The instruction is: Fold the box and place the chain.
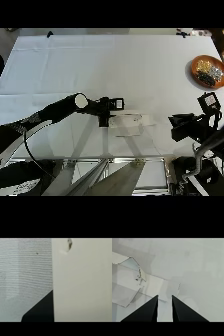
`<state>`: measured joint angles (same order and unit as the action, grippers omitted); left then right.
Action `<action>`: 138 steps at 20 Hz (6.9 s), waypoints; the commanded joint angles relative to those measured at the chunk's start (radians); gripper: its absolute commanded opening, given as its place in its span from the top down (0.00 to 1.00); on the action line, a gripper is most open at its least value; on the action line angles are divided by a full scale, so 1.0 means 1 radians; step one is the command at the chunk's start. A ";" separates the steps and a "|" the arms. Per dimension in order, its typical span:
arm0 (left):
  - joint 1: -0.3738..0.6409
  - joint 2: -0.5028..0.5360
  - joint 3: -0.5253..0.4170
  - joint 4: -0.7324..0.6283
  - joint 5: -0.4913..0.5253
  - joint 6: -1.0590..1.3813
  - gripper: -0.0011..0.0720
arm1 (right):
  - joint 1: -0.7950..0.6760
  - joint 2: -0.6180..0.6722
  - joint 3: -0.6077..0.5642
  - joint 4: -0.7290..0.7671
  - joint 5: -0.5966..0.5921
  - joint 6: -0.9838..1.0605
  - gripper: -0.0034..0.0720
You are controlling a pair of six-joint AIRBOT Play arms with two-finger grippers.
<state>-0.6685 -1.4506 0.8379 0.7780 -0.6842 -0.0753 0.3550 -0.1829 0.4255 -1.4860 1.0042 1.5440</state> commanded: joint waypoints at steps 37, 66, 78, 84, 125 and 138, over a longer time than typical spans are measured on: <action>0.000 0.000 0.001 0.000 -0.001 0.000 0.97 | 0.001 -0.008 0.002 0.084 -0.215 -0.092 0.69; 0.000 0.000 0.001 0.000 -0.001 0.000 0.97 | 0.243 -0.634 -0.180 0.395 -0.617 -1.185 0.00; 0.000 0.000 0.001 0.000 -0.001 0.000 0.97 | 0.142 -0.631 -0.142 0.393 -0.586 -1.188 0.00; 0.000 0.000 0.001 0.000 -0.001 0.000 0.97 | 0.127 -0.631 -0.130 0.499 -0.585 -1.289 0.01; 0.000 0.000 0.001 0.000 -0.001 0.000 0.97 | -0.031 -0.817 -0.130 1.069 -0.338 -2.097 0.08; 0.000 0.000 0.001 0.000 -0.001 0.000 0.97 | -0.056 -0.902 -0.130 1.132 -0.389 -2.095 0.10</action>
<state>-0.6685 -1.4506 0.8379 0.7780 -0.6857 -0.0753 0.3157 -1.0763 0.2955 -0.3626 0.6270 -0.5507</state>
